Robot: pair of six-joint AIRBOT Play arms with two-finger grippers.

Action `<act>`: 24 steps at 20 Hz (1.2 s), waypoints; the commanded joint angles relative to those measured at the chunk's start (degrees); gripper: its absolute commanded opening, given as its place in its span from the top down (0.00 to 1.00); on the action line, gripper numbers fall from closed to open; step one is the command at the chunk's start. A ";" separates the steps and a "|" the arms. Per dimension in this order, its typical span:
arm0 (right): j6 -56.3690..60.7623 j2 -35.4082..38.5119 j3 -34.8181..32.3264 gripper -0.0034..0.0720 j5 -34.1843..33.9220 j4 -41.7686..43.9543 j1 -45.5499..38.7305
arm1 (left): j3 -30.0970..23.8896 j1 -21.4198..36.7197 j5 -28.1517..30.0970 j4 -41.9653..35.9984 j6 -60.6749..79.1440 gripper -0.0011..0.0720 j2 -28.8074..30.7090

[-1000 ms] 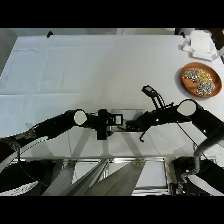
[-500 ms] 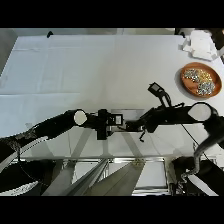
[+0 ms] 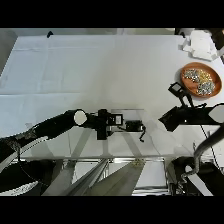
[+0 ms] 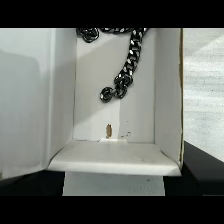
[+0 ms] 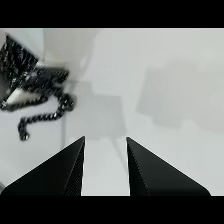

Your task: Fold the box and place the chain.

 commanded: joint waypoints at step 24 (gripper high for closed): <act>-4.48 -10.32 -10.54 0.69 -24.94 3.45 20.09 | 0.02 0.00 0.00 0.00 0.00 0.51 0.00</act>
